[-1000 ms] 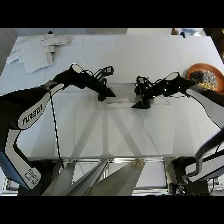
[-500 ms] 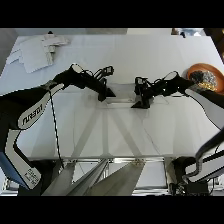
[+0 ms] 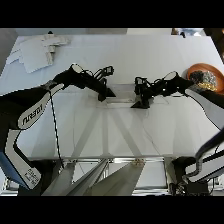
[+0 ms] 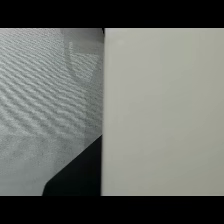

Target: Fold the box and place the chain.

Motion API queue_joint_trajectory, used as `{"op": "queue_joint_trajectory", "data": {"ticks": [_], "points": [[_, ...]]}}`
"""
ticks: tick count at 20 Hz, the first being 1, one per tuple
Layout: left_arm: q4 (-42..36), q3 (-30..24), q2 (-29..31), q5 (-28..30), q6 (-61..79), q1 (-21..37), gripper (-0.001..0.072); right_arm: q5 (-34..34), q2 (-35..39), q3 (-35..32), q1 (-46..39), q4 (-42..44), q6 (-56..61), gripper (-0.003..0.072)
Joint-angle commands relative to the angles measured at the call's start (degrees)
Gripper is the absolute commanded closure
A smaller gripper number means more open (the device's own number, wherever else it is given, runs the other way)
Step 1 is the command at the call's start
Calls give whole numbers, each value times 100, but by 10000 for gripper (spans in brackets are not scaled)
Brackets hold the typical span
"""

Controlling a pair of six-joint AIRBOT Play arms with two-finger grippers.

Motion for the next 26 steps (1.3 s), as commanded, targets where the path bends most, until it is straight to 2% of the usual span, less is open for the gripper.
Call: {"op": "queue_joint_trajectory", "data": {"ticks": [1, 2, 3, 4, 26], "points": [[2, -2, -2, 0, 0, 0, 697, 7, -2, -2, 4, -20, 0, 50], [2, 0, -4, 2, 0, -2, 697, 9, -2, -2, 4, -20, 0, 64], [0, 0, -4, 0, 0, -2, 697, 15, -2, -4, 4, -20, 0, 182], [2, -2, -2, 0, 0, 0, 697, 22, -2, -2, 4, -20, 0, 254], [0, -2, -2, -28, -63, -2, 697, 28, -2, -2, 4, -20, 0, 253]]}}
